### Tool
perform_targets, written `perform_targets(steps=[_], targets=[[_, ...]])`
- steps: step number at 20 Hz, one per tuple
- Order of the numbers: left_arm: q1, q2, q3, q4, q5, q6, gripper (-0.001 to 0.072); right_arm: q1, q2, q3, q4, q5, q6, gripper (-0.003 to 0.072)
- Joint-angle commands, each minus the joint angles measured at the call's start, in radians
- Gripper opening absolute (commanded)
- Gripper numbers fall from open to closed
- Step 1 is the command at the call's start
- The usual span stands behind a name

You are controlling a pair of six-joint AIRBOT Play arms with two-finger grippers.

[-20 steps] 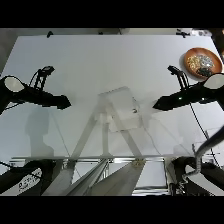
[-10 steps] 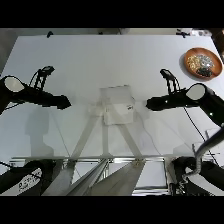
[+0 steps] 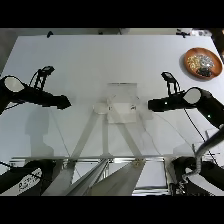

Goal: Fold the box and place the chain.

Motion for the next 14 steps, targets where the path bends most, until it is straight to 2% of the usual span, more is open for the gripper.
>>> perform_targets(steps=[1, 8, 13, 14], targets=[[0.0, 0.0, 0.0, 0.0, 0.0, 0.0, 0.0696, 0.001, 0.0, -0.002, -0.014, -0.025, 0.025, 0.0012], [0.0, 0.0, 0.0, -0.012, 0.02, 0.006, 0.0696, 0.001, -0.002, -0.03, -0.02, -0.04, 0.025, 0.0013], [-0.001, -0.001, 0.0, -0.03, 0.019, 0.106, 0.0694, 0.001, -0.002, -0.03, -0.02, -0.04, 0.024, 0.0013], [-0.001, -0.002, 0.0, -0.035, 0.011, 0.13, 0.0672, 0.001, -0.002, -0.03, -0.02, -0.039, 0.024, 0.0013]])
